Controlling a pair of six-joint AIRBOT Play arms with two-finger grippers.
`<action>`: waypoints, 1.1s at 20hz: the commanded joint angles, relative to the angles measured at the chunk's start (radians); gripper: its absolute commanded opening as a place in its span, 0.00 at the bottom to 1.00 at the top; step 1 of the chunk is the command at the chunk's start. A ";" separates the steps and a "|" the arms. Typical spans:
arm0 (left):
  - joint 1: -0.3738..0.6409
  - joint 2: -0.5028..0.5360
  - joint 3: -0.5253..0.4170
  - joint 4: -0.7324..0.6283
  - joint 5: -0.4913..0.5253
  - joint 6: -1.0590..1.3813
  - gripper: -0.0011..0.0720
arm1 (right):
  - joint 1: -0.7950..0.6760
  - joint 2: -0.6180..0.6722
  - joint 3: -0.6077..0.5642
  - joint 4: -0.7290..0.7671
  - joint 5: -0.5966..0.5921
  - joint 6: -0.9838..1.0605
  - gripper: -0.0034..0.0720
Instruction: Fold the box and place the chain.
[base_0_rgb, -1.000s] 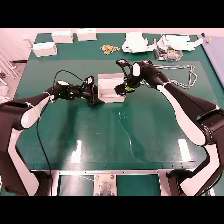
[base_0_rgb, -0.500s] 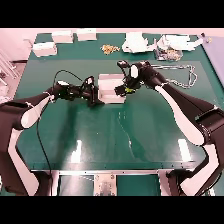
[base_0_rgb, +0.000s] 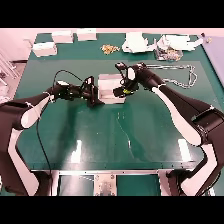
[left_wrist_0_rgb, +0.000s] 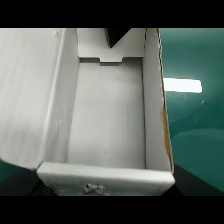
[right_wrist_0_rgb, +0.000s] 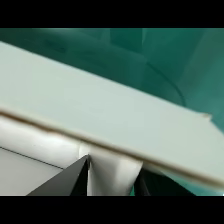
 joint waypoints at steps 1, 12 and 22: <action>0.000 0.001 0.001 -0.002 0.001 -0.001 0.41 | 0.003 -0.001 0.001 0.004 0.000 0.003 0.46; 0.000 0.000 0.001 -0.002 0.001 0.000 0.41 | 0.007 -0.007 0.001 -0.040 0.000 0.208 0.45; 0.000 0.001 0.001 -0.002 0.001 0.000 0.41 | 0.007 -0.026 0.000 -0.038 0.002 0.300 0.39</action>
